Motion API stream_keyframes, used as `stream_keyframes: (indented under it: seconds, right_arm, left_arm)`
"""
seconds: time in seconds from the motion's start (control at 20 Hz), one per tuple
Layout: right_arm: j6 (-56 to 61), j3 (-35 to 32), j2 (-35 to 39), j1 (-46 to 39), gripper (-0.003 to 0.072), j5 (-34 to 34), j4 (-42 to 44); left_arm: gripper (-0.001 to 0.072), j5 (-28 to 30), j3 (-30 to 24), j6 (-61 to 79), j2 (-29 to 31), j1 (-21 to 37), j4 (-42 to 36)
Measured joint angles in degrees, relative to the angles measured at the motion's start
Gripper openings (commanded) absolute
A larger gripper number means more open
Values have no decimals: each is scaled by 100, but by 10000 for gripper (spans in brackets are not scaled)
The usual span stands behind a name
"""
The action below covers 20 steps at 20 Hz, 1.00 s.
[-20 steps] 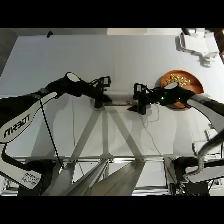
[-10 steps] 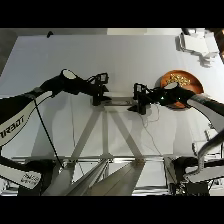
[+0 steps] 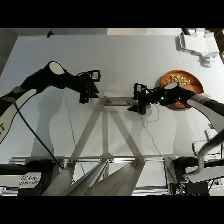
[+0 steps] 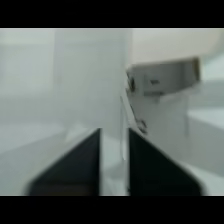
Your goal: Fold the box and place the chain.
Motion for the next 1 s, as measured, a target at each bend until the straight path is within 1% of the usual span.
stream_keyframes:
  seconds: [0.1,0.2,0.3,0.4,0.45,0.55,0.65,0.85,1.0]
  right_arm:
    - [0,0,0,0,395,0,0]
    - [2,0,0,0,395,2,0]
    - [0,0,0,0,395,2,0]
    - [0,0,0,0,395,2,0]
    - [0,0,0,0,395,2,0]
    - [0,0,0,0,395,4,0]
    - [0,0,0,0,395,4,0]
    - [0,0,0,0,395,4,0]
    - [2,0,0,0,395,11,2]
  left_arm:
    - [7,-444,0,-195,127,-4,35]
    - [7,-911,-26,-304,168,-37,-195]
    - [6,-1220,-74,-365,181,-87,-715]
    - [6,-1244,-105,-393,164,-133,-1364]
    - [6,-1137,-114,-404,144,-153,-1657]
    - [6,-717,-125,-413,81,-186,-2116]
    - [6,-243,-131,-428,-52,-205,-2367]
    - [7,542,-133,-544,-483,-219,-2594]
    - [7,752,-133,-660,-807,-221,-2680]
